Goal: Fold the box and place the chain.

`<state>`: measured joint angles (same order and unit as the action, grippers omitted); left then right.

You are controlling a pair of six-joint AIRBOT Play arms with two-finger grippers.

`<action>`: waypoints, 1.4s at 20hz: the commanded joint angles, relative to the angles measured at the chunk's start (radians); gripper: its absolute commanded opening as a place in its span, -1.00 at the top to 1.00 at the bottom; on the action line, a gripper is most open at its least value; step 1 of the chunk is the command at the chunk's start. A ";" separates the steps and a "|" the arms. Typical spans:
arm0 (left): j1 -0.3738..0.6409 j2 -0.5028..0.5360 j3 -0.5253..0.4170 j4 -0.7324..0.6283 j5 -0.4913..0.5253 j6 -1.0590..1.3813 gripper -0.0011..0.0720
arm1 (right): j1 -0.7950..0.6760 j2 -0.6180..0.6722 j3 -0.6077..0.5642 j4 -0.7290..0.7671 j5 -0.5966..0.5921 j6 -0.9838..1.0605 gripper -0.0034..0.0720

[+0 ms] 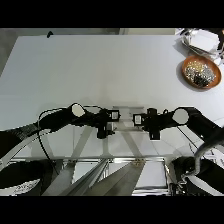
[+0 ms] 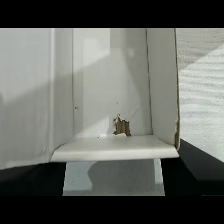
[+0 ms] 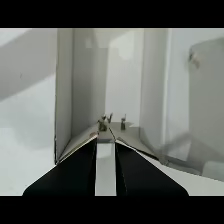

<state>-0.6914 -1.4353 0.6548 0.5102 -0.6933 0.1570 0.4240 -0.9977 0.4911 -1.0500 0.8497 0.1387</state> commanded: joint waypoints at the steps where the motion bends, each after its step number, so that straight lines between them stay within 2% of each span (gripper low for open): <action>1: 0.000 0.000 0.000 0.000 0.001 0.000 0.12 | 0.007 -0.002 0.000 0.035 -0.045 0.016 0.63; 5: 0.000 0.000 0.000 0.000 0.001 0.000 0.12 | 0.007 -0.012 -0.001 0.034 -0.044 0.016 0.60; 6: 0.000 0.000 0.000 0.000 0.001 0.000 0.12 | 0.007 -0.019 -0.001 0.035 -0.044 0.016 0.53; 7: 0.000 0.000 0.000 0.000 0.001 0.000 0.12 | 0.008 -0.029 -0.001 0.039 -0.044 0.016 0.17; 8: 0.000 0.000 0.000 0.000 0.001 0.000 0.12 | 0.015 -0.037 -0.001 0.040 -0.048 0.016 -0.05; 11: 0.000 0.000 0.000 0.000 0.001 0.000 0.12 | 0.040 -0.055 -0.001 0.058 -0.077 0.017 -0.18; 13: 0.000 0.000 0.000 0.000 0.000 0.000 0.12 | 0.042 -0.052 -0.001 0.059 -0.091 0.019 -0.15; 16: 0.000 0.000 0.000 0.000 0.001 0.000 0.12 | 0.006 -0.014 -0.001 0.015 -0.073 0.098 0.03; 18: 0.000 0.000 0.000 0.000 0.001 0.000 0.12 | -0.045 0.048 -0.001 -0.042 -0.020 0.180 0.07; 21: 0.000 0.000 0.000 0.000 0.001 0.000 0.12 | -0.129 0.169 -0.001 -0.053 0.117 0.283 0.16; 22: 0.000 0.000 0.000 0.000 0.001 0.000 0.12 | -0.161 0.213 -0.001 -0.052 0.166 0.338 0.32; 23: 0.000 0.000 0.000 0.000 0.000 0.000 0.12 | -0.195 0.249 -0.001 -0.052 0.212 0.409 0.64; 24: 0.000 0.000 0.000 0.000 0.001 0.000 0.12 | -0.237 0.280 -0.001 -0.053 0.256 0.488 0.88; 28: 0.000 0.000 0.000 0.000 0.001 0.000 0.12 | -0.430 0.313 -0.001 -0.056 0.418 0.790 0.88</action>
